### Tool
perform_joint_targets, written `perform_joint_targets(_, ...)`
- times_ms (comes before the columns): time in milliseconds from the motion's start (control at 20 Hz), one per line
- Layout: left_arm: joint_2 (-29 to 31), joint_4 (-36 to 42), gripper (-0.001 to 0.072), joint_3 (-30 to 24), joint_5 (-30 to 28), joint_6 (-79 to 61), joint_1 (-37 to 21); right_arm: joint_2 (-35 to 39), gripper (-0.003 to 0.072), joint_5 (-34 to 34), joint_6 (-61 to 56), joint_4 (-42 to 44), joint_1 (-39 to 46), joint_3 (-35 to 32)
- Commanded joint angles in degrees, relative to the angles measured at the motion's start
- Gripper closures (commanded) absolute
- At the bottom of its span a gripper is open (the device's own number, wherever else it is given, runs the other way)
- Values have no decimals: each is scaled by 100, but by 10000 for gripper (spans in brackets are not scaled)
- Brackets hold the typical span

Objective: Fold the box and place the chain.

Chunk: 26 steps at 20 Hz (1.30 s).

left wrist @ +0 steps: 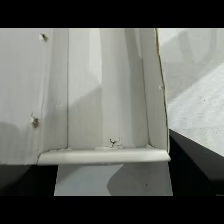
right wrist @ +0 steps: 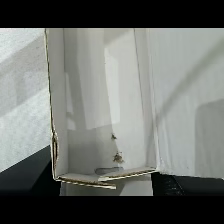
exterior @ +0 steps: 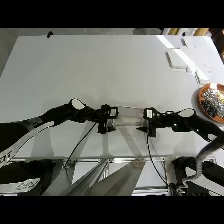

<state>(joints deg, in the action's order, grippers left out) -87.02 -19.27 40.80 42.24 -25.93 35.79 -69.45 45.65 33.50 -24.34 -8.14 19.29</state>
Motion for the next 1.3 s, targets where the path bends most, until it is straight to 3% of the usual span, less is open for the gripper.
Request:
perform_joint_targets(0, -4, 81, 13, -2, 72, 2, 4, 4, 346, 0, 0, 2, 0, 0)
perform_joint_targets(100, -4, 81, 17, -4, 179, 2, 4, 4, 346, 0, 0, 2, 0, 0)
perform_joint_targets(200, -4, 83, 92, -52, 199, 24, 4, 4, 346, 0, 0, 2, 0, 0)
perform_joint_targets(300, -2, 81, 99, -98, 199, 28, 2, 4, 346, 0, 0, 2, 0, 0)
perform_joint_targets(500, -2, 83, 376, -98, 210, 28, 2, 4, 346, 0, 0, 2, 0, 0)
perform_joint_targets(600, -2, 81, 437, -98, 216, 26, 2, 4, 346, 0, 0, 2, 0, 0)
perform_joint_targets(1250, -2, 68, 437, -96, 216, 42, 2, 4, 346, 0, 0, 2, 0, 0)
